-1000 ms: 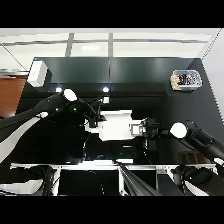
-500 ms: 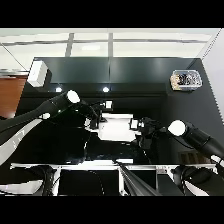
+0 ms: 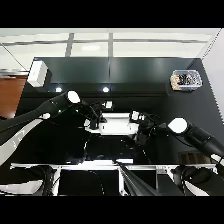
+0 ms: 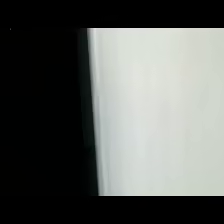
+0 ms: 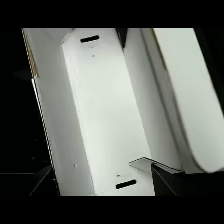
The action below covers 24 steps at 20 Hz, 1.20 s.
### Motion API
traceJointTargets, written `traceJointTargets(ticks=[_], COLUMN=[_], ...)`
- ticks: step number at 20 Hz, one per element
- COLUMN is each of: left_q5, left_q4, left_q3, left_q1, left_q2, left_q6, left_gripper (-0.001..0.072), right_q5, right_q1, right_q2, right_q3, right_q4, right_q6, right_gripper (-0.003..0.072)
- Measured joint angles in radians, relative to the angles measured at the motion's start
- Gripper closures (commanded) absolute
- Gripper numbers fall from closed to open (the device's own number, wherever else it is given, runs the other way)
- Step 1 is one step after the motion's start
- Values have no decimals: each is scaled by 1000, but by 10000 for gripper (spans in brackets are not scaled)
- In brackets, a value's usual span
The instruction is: Fold the box and place the chain.
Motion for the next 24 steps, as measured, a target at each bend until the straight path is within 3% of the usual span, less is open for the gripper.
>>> traceJointTargets(ticks=[17,24], left_q5=[-16,-18], left_q4=[3,4], left_q3=[0,-1], left_q1=[0,-1], left_q2=[0,-1], left_q6=[4,3], left_gripper=[685,686], right_q5=[-99,39], right_q1=[-19,-62], right_q2=[11,11], right_q3=[47,47], right_q4=[-115,-272], right_q6=[26,85], right_gripper=[-12,-12])
